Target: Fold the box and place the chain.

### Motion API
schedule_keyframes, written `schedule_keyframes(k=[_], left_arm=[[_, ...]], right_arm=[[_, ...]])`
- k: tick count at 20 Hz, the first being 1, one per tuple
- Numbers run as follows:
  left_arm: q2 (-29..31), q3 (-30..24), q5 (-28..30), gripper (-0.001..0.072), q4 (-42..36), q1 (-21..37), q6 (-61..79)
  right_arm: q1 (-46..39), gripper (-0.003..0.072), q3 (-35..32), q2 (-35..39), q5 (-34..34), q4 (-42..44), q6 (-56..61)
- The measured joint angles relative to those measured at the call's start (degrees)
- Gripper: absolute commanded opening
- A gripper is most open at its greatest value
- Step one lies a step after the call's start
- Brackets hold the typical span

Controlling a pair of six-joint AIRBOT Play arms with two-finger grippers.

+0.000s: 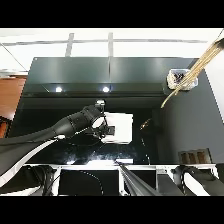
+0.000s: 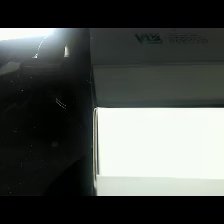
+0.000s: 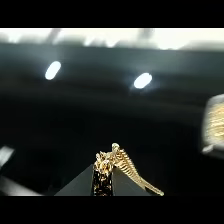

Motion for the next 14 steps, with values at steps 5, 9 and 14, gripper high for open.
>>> schedule_keyframes(k=[5, 9, 14], left_arm=[[0.0, 0.0, 0.02, 0.0028, 0.0, 0.0, -0.02], [0.0, 0.0, 0.02, 0.0028, 0.0, 0.0, -0.02], [0.0, 0.0, 0.02, 0.0028, 0.0, 0.0, -0.02]], right_arm=[[12.09, 0.0038, -1.25, 1.31, 5.77, 1.4, -2.03], [18.45, 0.0038, -1.51, 1.46, 7.41, 4.48, -2.43], [21.99, 0.0038, -1.55, 0.37, 6.16, 10.29, -2.64]])
